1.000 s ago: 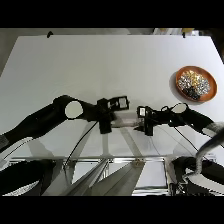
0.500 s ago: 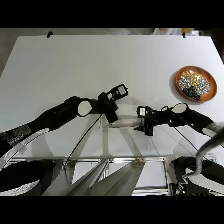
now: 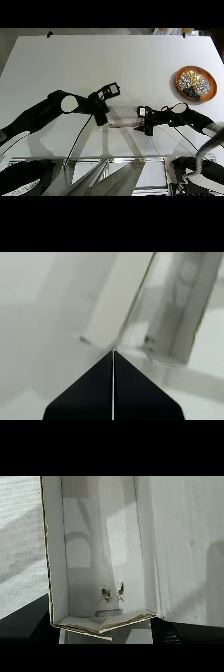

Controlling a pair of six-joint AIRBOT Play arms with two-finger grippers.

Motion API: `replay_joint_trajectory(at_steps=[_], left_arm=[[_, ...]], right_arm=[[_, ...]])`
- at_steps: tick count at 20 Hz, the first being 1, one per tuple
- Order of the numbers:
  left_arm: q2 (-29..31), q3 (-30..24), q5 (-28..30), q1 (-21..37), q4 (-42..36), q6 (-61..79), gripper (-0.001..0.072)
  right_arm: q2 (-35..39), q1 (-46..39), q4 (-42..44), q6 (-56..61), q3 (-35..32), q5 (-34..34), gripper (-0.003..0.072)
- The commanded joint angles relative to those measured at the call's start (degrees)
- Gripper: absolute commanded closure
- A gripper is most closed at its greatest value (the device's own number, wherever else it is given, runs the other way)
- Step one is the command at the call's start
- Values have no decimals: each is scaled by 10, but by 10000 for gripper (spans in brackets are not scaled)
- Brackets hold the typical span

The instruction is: Fold the box and place the chain.

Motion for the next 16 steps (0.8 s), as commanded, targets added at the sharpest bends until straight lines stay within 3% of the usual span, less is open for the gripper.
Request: replay_joint_trajectory(at_steps=[1,5,10,12,13,16], left_arm=[[10,-6,-93,7,50,21,704],[-22,-14,-93,7,10,86,704],[-27,-62,-81,42,6,163,684],[-27,-82,-50,54,-16,231,474],[-27,-91,-25,57,-33,271,428],[-30,-100,30,57,-89,341,417]], right_arm=[[0,0,0,0,0,0,309],[0,0,0,0,0,0,309],[0,0,0,0,0,0,309],[0,0,0,0,0,0,309],[0,0,0,0,0,0,309],[0,0,0,0,0,0,309]])
